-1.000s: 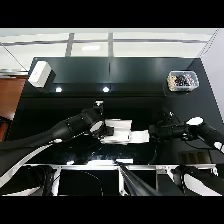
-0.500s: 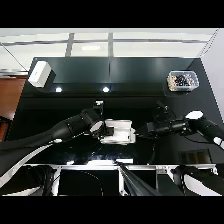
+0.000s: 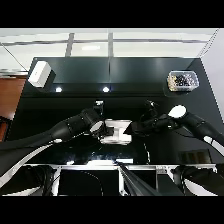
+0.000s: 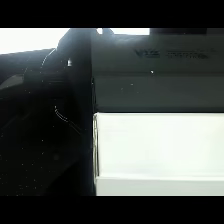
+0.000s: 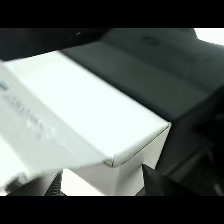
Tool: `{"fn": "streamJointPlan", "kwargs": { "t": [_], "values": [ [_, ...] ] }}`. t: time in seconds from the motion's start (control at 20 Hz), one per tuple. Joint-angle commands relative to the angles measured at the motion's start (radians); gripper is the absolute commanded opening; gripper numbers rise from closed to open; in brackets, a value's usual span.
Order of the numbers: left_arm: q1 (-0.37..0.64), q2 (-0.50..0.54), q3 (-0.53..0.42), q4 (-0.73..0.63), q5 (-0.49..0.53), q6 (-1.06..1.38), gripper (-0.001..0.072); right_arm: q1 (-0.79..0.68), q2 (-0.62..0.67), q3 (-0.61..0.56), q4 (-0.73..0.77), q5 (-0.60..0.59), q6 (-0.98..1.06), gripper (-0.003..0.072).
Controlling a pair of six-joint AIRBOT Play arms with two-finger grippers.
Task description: Fold the box and place the chain.
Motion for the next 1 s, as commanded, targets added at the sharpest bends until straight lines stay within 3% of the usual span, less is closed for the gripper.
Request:
{"fn": "streamJointPlan", "kwargs": {
  "t": [0.0,0.15,0.2,0.35,0.45,0.5,0.55,0.6,0.65,0.75,0.95],
  "values": [
    [0.000,0.000,0.000,0.000,0.000,0.000,0.0028,0.119,0.001,0.066,-0.278,-0.106,0.326,0.0579],
    [0.000,0.000,0.000,0.001,0.001,0.000,0.0028,0.204,0.001,0.100,-0.502,-0.140,0.554,0.0579],
    [0.000,0.000,0.000,0.001,0.002,0.000,0.0028,0.231,0.001,0.111,-0.557,-0.143,0.618,0.0547],
    [0.000,0.000,0.000,0.000,0.003,0.000,0.0028,0.304,0.000,0.159,-0.692,-0.135,0.772,0.0547],
    [0.000,0.000,0.000,0.000,0.004,0.000,0.0028,0.348,-0.004,0.202,-0.794,-0.086,0.860,0.0539],
    [0.000,0.000,0.000,0.000,0.004,0.000,0.0028,0.370,-0.006,0.219,-0.853,-0.046,0.913,0.0476],
    [0.000,0.000,0.000,0.000,0.005,0.000,0.0028,0.390,-0.007,0.227,-0.900,-0.014,0.960,0.0471],
    [0.000,0.000,0.000,0.000,0.005,0.000,0.0028,0.409,-0.008,0.229,-0.921,0.012,0.999,0.0468],
    [0.000,0.000,0.000,0.000,0.005,0.000,0.0028,0.423,-0.011,0.229,-0.922,0.028,1.019,0.0408],
    [0.000,0.000,0.000,0.001,0.005,0.001,0.0028,0.454,-0.022,0.229,-0.924,0.031,1.059,0.0364],
    [0.000,0.000,0.000,0.000,0.004,0.009,0.0028,0.484,-0.071,0.235,-0.923,0.016,1.087,0.0363]
  ]
}}
